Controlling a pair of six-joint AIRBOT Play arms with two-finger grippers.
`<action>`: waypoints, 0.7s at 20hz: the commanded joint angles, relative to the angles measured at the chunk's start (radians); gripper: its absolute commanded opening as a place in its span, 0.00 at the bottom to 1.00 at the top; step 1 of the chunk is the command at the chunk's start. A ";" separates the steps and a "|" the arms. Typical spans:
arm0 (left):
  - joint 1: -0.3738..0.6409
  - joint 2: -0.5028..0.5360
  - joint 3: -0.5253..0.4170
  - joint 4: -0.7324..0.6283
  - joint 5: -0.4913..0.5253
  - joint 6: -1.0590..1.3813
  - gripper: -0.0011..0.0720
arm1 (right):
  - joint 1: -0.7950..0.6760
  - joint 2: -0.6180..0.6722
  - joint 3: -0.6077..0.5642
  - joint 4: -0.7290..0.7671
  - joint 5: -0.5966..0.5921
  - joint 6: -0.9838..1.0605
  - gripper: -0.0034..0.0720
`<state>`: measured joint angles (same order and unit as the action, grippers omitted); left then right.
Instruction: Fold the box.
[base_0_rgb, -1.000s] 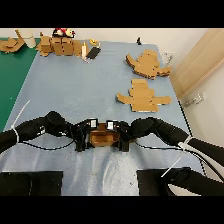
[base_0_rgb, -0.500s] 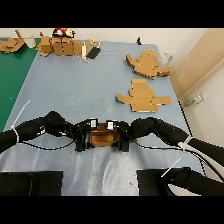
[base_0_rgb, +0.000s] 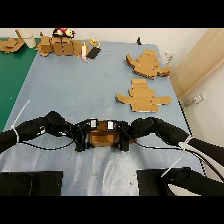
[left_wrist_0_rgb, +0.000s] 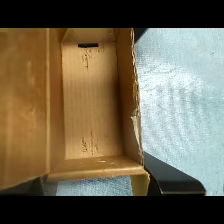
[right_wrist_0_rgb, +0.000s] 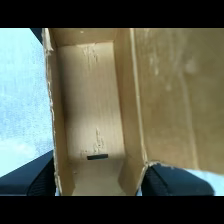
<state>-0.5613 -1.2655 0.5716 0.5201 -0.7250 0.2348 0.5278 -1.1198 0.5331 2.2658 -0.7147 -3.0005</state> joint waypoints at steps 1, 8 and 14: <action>0.000 -0.001 0.000 0.000 0.000 0.000 0.74 | -0.003 0.011 0.001 0.002 -0.030 0.001 1.00; 0.000 -0.001 0.000 0.000 0.000 0.000 0.74 | -0.070 0.108 0.001 -0.020 -0.142 0.053 1.00; 0.000 -0.001 0.000 0.000 0.000 0.000 0.74 | -0.140 0.262 0.001 -0.148 -0.142 0.295 0.99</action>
<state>-0.5613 -1.2655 0.5716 0.5198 -0.7254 0.2348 0.4103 -0.9241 0.5327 2.1994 -0.8494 -2.8487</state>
